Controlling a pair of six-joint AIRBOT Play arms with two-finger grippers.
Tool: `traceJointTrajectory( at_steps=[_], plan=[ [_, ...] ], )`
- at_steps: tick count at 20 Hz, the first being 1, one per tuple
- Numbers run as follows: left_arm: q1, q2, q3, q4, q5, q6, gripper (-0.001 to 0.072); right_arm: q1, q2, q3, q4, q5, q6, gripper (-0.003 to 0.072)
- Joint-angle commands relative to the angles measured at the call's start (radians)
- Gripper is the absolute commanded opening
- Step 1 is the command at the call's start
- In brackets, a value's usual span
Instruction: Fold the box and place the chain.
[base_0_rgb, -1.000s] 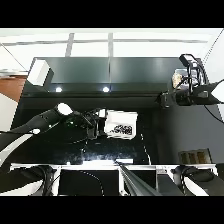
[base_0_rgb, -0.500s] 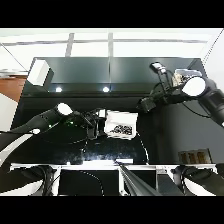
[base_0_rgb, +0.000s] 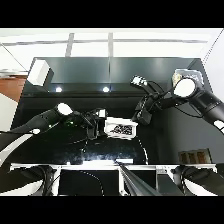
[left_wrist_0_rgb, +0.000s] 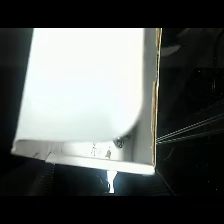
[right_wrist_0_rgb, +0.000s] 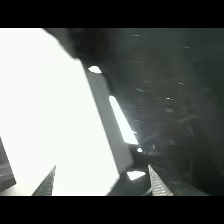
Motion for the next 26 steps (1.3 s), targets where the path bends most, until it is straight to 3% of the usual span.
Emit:
traceJointTrajectory(
  at_steps=[1,5,10,12,13,15,19,21,26],
  plan=[
    [0.0,-0.001,0.001,0.0,0.0,0.0,0.0484,0.03,0.008,-0.026,0.037,0.024,-0.042,0.0705],
    [0.0,-0.001,0.001,0.0,0.0,0.0,0.0484,0.09,0.008,-0.122,0.035,-0.062,-0.056,0.0703],
    [0.0,-0.001,0.001,0.0,0.0,0.0,0.0484,0.134,0.008,-0.13,-0.005,-0.119,-0.08,0.0701],
    [0.0,-0.001,0.001,0.0,0.0,0.0,0.0484,0.142,0.008,-0.13,-0.008,-0.119,-0.08,0.0597],
    [0.0,-0.001,0.001,0.0,0.0,0.0,0.0484,0.146,0.008,-0.13,-0.008,-0.119,-0.08,0.0595],
    [0.0,-0.001,0.001,0.0,0.0,0.0,0.0484,0.151,0.008,-0.13,-0.008,-0.119,-0.08,0.0472],
    [0.0,-0.001,0.001,0.0,0.0,0.0,0.0484,0.151,0.008,-0.13,-0.005,-0.119,-0.077,0.047],
    [0.0,-0.001,0.001,0.0,0.0,0.0,0.0484,0.151,0.014,-0.13,-0.005,-0.118,-0.075,0.0347],
    [0.0,-0.001,0.001,0.001,0.0,0.0,0.0484,0.15,0.045,-0.13,-0.005,-0.124,-0.071,0.0346]
  ],
)
